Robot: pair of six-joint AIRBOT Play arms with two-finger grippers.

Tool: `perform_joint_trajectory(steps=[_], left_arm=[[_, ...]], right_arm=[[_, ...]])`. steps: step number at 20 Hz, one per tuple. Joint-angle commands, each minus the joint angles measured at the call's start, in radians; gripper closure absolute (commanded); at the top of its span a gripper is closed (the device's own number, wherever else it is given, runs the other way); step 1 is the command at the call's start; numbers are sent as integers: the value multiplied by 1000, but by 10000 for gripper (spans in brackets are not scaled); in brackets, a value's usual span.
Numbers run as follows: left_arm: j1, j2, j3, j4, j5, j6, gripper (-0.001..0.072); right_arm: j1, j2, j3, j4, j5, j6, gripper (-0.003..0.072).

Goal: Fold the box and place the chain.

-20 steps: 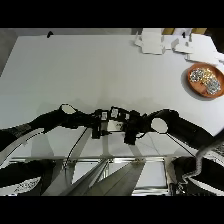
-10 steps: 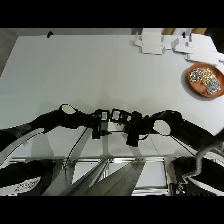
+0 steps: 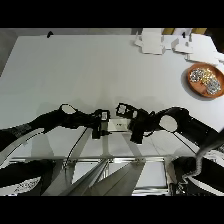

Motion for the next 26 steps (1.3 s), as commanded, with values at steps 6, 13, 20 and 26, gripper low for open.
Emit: perform_joint_trajectory(steps=[6, 13, 20, 26], left_arm=[[1, 1, 0, 1, 0, 0, 454], [1, 1, 0, 1, 0, 1, 454], [1, 1, 0, 1, 0, 1, 455], [1, 1, 0, 1, 0, 1, 454]], right_arm=[[-8, -11, 0, 0, 27, -17, 666], [-8, -37, -14, 0, 30, -17, 666], [-8, -19, -6, -2, 28, 24, 666], [-71, 105, 73, -214, 144, 266, 670]])
